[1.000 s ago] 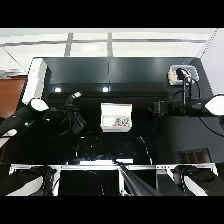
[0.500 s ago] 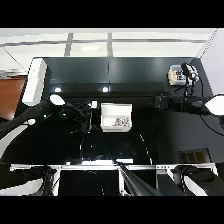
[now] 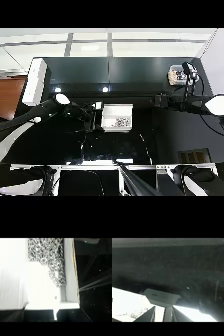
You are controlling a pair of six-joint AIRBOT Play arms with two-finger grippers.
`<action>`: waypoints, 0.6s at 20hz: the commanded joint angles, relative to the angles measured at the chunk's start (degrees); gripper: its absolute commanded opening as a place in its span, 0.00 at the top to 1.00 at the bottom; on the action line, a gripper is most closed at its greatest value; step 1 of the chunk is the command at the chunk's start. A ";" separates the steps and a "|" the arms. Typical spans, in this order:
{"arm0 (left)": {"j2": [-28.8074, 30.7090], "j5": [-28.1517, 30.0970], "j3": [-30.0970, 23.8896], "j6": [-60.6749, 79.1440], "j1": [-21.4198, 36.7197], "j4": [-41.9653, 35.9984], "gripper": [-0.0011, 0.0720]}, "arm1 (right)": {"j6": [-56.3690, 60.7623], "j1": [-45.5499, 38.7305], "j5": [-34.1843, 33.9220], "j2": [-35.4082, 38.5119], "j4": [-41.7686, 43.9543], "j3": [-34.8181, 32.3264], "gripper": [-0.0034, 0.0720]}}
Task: Fold the box and place the chain.
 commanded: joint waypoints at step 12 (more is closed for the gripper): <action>-0.33 2.99 0.31 -0.33 -2.27 -0.07 0.35 | -17.38 8.81 -9.88 -16.50 15.28 0.28 0.12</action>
